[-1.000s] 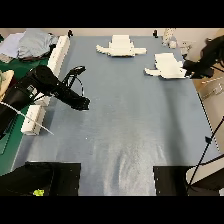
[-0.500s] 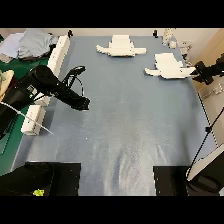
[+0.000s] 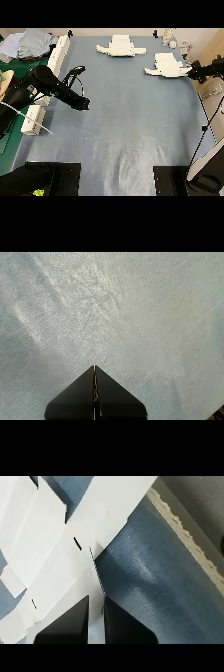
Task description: Fold the box.
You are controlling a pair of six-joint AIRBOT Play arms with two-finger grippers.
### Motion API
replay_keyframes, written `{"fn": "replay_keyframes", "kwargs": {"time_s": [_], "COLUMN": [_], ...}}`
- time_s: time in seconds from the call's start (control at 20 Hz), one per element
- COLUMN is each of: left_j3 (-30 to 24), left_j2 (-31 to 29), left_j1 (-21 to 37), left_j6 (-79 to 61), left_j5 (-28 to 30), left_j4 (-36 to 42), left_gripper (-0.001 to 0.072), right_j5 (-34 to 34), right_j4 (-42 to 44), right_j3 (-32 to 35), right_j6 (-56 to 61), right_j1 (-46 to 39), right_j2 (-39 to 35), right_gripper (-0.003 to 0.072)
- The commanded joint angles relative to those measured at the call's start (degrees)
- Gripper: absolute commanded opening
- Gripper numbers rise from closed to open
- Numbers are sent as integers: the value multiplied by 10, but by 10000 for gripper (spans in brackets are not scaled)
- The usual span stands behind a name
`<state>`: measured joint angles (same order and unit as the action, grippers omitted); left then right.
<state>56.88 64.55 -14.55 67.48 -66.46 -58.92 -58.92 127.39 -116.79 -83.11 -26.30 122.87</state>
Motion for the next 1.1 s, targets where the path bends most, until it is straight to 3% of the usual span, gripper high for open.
{"fn": "replay_keyframes", "kwargs": {"time_s": [0.0, 0.3, 0.55, 0.8, 0.9, 1.05], "left_j3": [0, 0, 0, 0, 0, 0], "left_j2": [0, 0, 0, 0, 0, 0], "left_j1": [0, 0, 0, 0, 0, 0], "left_j6": [0, 0, 0, 0, 0, 0], "left_j5": [0, 0, 0, 0, 0, 0], "left_j4": [0, 0, 0, 0, 0, 0], "left_gripper": [13, 13, 13, 13, 13, 13], "right_j5": [1, -48, -101, -52, -32, 63], "right_j4": [62, 81, 4, -46, -46, -46], "right_j3": [-4, 8, 105, 307, 419, 611], "right_j6": [-47, -57, -13, -11, -9, 37], "right_j1": [4, 35, 68, 100, 120, 170], "right_j2": [3, -32, -114, -307, -397, -553], "right_gripper": [-1, -3, -3, -3, -3, -3]}}
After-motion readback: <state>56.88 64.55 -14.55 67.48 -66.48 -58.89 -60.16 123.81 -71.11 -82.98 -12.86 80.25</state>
